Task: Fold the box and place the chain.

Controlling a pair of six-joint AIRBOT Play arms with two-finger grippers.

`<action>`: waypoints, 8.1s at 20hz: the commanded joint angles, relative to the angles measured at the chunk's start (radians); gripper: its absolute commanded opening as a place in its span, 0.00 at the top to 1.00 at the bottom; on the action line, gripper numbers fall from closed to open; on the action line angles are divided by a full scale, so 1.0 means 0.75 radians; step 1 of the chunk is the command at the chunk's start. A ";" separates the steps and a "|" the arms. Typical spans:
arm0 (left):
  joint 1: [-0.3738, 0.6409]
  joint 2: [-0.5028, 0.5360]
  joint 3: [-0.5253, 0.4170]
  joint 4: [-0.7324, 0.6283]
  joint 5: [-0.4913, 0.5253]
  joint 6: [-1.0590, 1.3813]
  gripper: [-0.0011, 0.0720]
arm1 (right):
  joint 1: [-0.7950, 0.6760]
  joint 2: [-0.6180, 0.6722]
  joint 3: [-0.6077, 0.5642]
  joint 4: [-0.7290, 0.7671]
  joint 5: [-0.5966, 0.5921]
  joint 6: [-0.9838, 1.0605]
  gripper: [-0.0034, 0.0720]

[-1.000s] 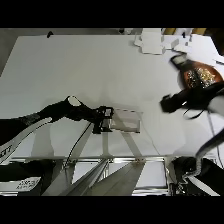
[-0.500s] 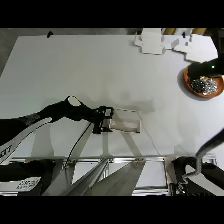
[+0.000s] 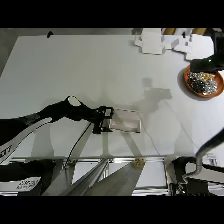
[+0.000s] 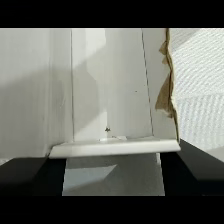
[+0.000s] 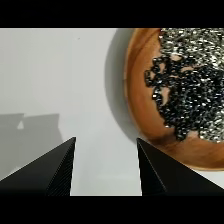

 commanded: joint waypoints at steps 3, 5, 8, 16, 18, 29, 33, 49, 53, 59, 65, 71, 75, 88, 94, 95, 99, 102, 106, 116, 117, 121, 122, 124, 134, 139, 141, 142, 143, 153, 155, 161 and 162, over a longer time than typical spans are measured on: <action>0.001 0.001 -0.001 0.000 0.001 0.000 0.83 | -0.117 -0.067 0.010 -0.001 -0.057 -0.013 0.42; 0.001 0.001 -0.001 0.000 0.001 0.000 0.83 | -0.135 -0.093 0.010 -0.001 -0.064 -0.013 0.42; 0.001 0.001 -0.001 0.000 0.001 0.000 0.83 | -0.140 -0.131 0.010 -0.003 -0.081 -0.013 0.41; 0.001 0.001 -0.001 0.000 0.001 0.000 0.83 | -0.140 -0.258 0.010 -0.005 -0.150 -0.013 0.41; 0.001 0.001 -0.001 0.000 0.001 0.000 0.83 | -0.140 -0.271 0.009 -0.007 -0.201 -0.013 0.41; 0.001 0.001 -0.001 0.000 0.001 0.000 0.83 | -0.160 -0.320 0.009 -0.069 -0.242 -0.011 0.43; 0.001 0.001 -0.001 0.000 0.001 0.000 0.83 | -0.198 -0.332 0.009 -0.069 -0.240 -0.012 0.50; 0.001 0.001 -0.001 0.000 0.001 0.000 0.83 | -0.231 -0.450 0.009 -0.058 -0.173 -0.012 0.66; 0.001 0.001 -0.001 0.000 0.001 0.000 0.83 | -0.231 -0.450 0.009 -0.060 -0.170 -0.013 0.93; 0.001 0.001 -0.001 0.000 0.001 0.000 0.83 | -0.230 -0.280 0.010 -0.058 -0.075 -0.073 0.93; 0.001 0.001 -0.001 0.000 0.001 0.000 0.83 | -0.230 0.094 0.009 0.171 0.180 -0.210 0.93; 0.001 0.001 -0.001 0.000 0.001 0.001 0.83 | -0.185 0.464 0.009 0.475 0.348 -0.280 0.93; 0.001 0.001 -0.001 0.001 0.001 0.000 0.83 | -0.006 0.633 0.009 0.491 0.446 -0.279 0.93; 0.001 0.001 -0.001 0.000 0.001 0.000 0.83 | 0.747 0.724 0.008 0.531 0.552 -0.205 0.93; 0.001 0.001 -0.001 0.001 0.001 0.001 0.83 | 0.933 0.728 -0.027 0.519 0.593 -0.157 0.93; 0.001 0.001 -0.001 0.000 0.001 0.000 0.83 | 0.962 0.732 -0.045 0.509 0.593 -0.136 0.93; 0.001 0.001 -0.001 0.001 0.000 0.000 0.83 | 1.104 0.781 -0.141 0.487 0.533 -0.074 0.93; 0.001 0.001 -0.001 0.001 0.001 0.001 0.83 | 1.229 0.829 -0.258 0.459 0.422 -0.004 0.93; 0.001 0.001 -0.001 0.000 0.000 0.000 0.83 | 1.375 0.844 -0.456 0.359 0.221 0.099 0.93; 0.001 0.001 -0.001 0.001 0.001 0.000 0.83 | 1.395 0.697 -0.790 0.109 -0.272 0.355 0.93; 0.001 0.001 -0.001 0.000 0.001 0.000 0.83 | 1.394 0.652 -0.790 0.108 -0.278 0.354 0.93; 0.001 0.001 -0.001 0.000 0.001 0.000 0.83 | 1.394 0.525 -0.789 0.104 -0.302 0.375 0.69; 0.001 0.001 -0.001 0.000 0.001 0.000 0.83 | 1.394 0.528 -0.785 0.103 -0.293 0.375 0.60; 0.001 0.001 -0.001 0.001 0.000 0.000 0.83 | 1.371 0.538 -0.730 0.099 -0.198 0.372 0.60; 0.001 0.001 -0.001 0.000 0.001 0.000 0.83 | 0.751 0.746 -0.436 0.005 0.190 0.220 0.63; 0.001 0.001 -0.001 0.001 0.001 0.000 0.83 | 0.488 0.684 -0.439 0.007 0.228 0.173 0.67; 0.001 0.001 -0.001 0.000 0.000 0.000 0.83 | 0.466 0.672 -0.455 0.011 0.215 0.173 0.67; 0.001 0.001 -0.001 0.001 0.001 0.000 0.83 | 0.466 0.672 -0.476 0.016 0.204 0.173 0.67; 0.001 0.001 -0.001 0.000 0.001 0.000 0.83 | 0.466 0.672 -0.502 0.032 0.197 0.174 0.67; 0.001 0.001 -0.001 0.000 0.001 0.001 0.83 | 0.466 0.671 -0.850 0.086 -0.066 0.314 0.67; 0.001 0.001 -0.001 0.000 0.001 0.000 0.83 | 0.466 0.671 -0.879 0.091 -0.130 0.314 0.66; 0.001 0.001 -0.001 0.000 0.001 0.000 0.83 | 0.466 0.520 -0.887 0.085 -0.224 0.359 0.63; 0.001 0.001 -0.001 0.000 0.001 0.000 0.83 | 0.466 0.459 -0.887 0.086 -0.220 0.363 0.63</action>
